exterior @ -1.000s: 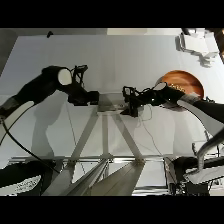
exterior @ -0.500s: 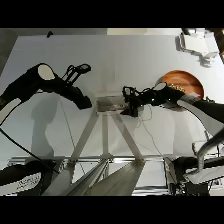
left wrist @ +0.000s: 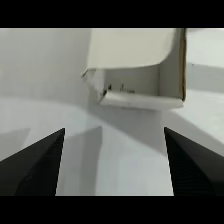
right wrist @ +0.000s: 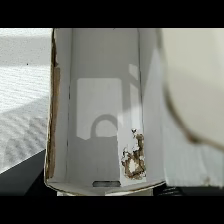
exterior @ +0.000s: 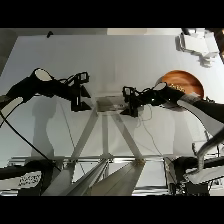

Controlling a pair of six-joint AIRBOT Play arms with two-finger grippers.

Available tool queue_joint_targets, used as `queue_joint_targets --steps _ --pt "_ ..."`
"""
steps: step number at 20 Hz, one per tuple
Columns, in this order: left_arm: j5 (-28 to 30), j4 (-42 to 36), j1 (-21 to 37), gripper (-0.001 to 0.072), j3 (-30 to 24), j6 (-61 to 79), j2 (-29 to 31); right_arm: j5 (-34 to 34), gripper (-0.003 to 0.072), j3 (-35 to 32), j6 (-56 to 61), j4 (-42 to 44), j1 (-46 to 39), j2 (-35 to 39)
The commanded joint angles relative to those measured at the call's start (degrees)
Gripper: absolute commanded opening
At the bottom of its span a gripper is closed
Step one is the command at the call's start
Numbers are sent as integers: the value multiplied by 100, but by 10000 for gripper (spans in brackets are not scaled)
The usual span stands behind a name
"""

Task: Fold the box and place the chain.

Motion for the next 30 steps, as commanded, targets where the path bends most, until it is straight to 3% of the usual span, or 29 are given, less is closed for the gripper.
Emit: queue_joint_targets --steps 1,9,22,30 --pt "-17 -562 33 711 -46 901 -166 0 517 4 2 2 0 0" --pt "-83 -920 31 711 -551 1921 -245 2 517 4 2 2 -2 0" --pt "22 -1231 -125 709 -584 2048 -249 0 517 4 2 0 -2 0" --pt "627 -1314 -378 708 -584 2048 -643 2 517 4 2 2 0 0"
